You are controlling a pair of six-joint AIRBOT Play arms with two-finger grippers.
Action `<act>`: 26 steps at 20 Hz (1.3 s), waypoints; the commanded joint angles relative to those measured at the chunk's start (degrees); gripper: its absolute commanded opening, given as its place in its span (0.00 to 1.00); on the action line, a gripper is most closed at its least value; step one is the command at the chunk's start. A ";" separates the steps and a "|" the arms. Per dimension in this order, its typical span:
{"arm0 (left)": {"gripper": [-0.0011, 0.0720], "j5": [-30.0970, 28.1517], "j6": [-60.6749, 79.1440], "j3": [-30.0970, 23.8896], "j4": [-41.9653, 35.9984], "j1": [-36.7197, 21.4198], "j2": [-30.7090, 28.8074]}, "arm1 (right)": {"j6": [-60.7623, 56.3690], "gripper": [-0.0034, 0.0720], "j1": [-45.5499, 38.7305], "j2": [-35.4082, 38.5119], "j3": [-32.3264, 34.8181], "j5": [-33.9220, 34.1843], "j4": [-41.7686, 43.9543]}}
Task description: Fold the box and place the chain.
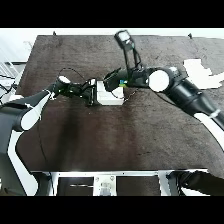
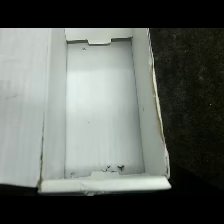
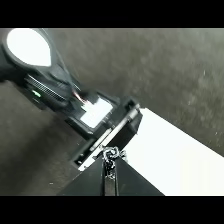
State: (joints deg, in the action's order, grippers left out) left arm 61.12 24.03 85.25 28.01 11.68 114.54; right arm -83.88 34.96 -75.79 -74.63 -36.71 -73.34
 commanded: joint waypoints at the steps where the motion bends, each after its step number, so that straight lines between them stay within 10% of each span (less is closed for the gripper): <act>1: 0.87 -0.02 0.02 0.02 0.02 -0.02 -0.02 | -0.09 0.06 -0.04 -5.22 3.52 5.84 0.52; 9: 0.87 -0.02 0.00 0.02 0.02 -0.02 -0.02 | 0.20 0.06 -2.01 -17.70 4.83 15.80 0.68; 26: 0.87 -0.07 0.02 0.02 0.02 -0.02 -0.02 | 0.50 0.06 -6.12 12.39 3.74 10.97 -9.84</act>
State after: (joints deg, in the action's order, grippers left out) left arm 61.08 24.03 85.25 28.01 11.68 114.54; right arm -83.37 30.26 -67.37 -70.48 -25.78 -80.36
